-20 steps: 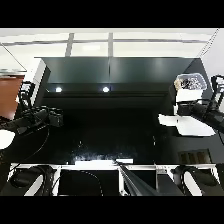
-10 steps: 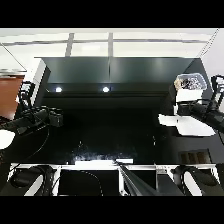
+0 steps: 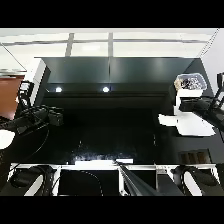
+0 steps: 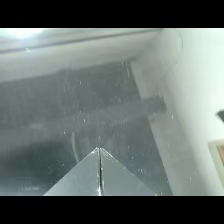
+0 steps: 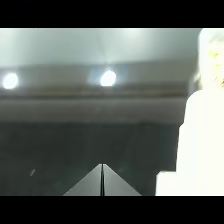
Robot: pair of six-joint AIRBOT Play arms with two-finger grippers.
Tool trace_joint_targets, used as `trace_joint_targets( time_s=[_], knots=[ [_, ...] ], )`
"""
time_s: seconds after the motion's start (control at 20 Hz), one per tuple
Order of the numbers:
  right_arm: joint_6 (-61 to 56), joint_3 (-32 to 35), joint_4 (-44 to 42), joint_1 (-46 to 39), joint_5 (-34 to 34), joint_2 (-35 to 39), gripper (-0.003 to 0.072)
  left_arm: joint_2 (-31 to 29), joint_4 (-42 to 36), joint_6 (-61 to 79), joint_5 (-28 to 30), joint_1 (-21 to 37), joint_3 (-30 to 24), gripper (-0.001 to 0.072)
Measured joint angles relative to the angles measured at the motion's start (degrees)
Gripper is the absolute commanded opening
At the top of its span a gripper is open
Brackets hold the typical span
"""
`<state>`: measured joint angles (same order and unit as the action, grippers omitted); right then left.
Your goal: Fold the box and place the chain.
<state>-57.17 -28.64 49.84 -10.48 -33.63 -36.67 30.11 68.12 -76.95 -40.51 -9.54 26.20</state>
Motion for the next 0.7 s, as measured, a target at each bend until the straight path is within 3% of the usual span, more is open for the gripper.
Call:
trace_joint_targets(
  time_s=[0.1,0.15,0.2,0.25,0.3,0.35,0.4,0.5,0.7],
  knots=[
    [-0.2,0.0,0.4,-0.8,5.3,-0.2,0.0199,0.2,0.0,0.0,2.9,0.0,0.0,0.0026],
    [-1.4,-0.4,0.7,-2.1,7.9,-0.9,0.0581,0.4,0.0,0.0,4.6,0.0,0.0,0.0026],
    [-3.1,-1.2,1.0,-4.1,9.4,-2.1,0.0720,0.5,0.0,0.0,6.2,0.0,0.0,0.0026],
    [-4.8,-2.4,1.2,-6.7,9.5,-4.0,0.0720,0.7,0.0,0.0,7.8,0.0,0.0,0.0030],
    [-5.4,-4.3,1.6,-9.2,8.2,-6.6,0.0720,0.9,0.0,0.0,9.3,0.0,0.0,0.0136],
    [-5.0,-6.2,3.1,-11.4,5.6,-9.3,0.0720,1.0,0.0,0.0,10.7,0.0,0.0,0.0448],
    [-4.8,-8.6,5.3,-13.4,2.7,-12.3,0.0720,1.3,-0.1,0.0,12.0,0.0,0.0,0.0713],
    [-7.7,-14.2,13.6,-16.8,-2.5,-18.5,0.0720,1.9,-0.2,0.0,13.4,0.0,0.0,0.0713],
    [-24.4,-25.7,35.7,-24.1,-9.4,-29.7,0.0720,3.5,-0.4,0.0,14.9,0.0,0.0,0.0712]
  ],
)
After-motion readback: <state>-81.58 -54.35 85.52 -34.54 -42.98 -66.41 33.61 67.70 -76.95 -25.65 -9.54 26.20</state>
